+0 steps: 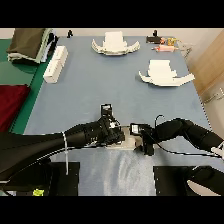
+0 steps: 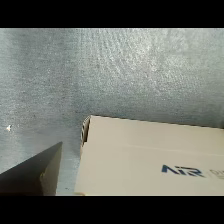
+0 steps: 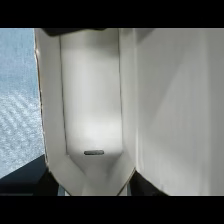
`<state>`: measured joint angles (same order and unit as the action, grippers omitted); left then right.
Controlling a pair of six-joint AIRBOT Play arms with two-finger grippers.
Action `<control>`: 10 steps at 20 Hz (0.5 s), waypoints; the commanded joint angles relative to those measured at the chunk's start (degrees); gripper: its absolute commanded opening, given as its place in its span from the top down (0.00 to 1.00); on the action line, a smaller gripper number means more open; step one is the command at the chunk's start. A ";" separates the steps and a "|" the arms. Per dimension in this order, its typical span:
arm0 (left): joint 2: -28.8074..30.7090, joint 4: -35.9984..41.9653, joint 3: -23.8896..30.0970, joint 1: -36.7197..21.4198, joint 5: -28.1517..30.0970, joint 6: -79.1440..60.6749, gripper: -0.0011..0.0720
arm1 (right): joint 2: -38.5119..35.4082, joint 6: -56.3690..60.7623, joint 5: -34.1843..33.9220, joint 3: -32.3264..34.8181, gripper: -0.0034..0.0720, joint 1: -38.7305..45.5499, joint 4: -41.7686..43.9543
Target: Fold the box.
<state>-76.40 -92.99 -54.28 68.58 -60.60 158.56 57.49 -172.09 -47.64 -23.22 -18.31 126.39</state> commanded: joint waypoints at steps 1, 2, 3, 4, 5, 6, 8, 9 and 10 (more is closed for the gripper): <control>-0.04 -0.09 -0.07 0.02 -0.11 0.00 0.19 | -0.04 0.00 0.00 -0.02 0.29 0.02 0.02; -0.04 -0.09 -0.04 0.02 -0.35 0.00 0.19 | -0.04 0.00 0.00 -0.02 0.29 0.02 0.02; -0.07 -0.11 -0.04 0.02 -0.94 0.00 0.19 | -0.04 0.00 0.00 -0.02 0.29 0.02 0.02; -0.20 -0.09 -0.04 0.02 -1.51 0.00 0.19 | -0.04 0.00 0.00 -0.02 0.29 0.02 0.02; -0.50 -0.07 -0.04 0.04 -1.73 -0.09 0.19 | -0.04 0.00 0.00 -0.02 0.29 0.02 0.02; -0.90 -0.07 -0.04 0.24 -1.70 -0.13 0.19 | -0.04 0.00 0.00 -0.02 0.29 0.02 0.02; -1.95 -0.04 -0.07 0.72 -1.11 -0.17 0.19 | -0.04 0.00 0.00 -0.02 0.29 0.00 0.02; -2.25 -0.07 -0.07 0.74 -1.01 -0.15 0.19 | -0.04 0.00 0.00 -0.02 0.29 0.02 0.02; -2.43 -0.07 -0.07 0.74 -0.98 -0.17 0.35 | -0.04 0.00 0.00 -0.02 0.29 0.00 0.02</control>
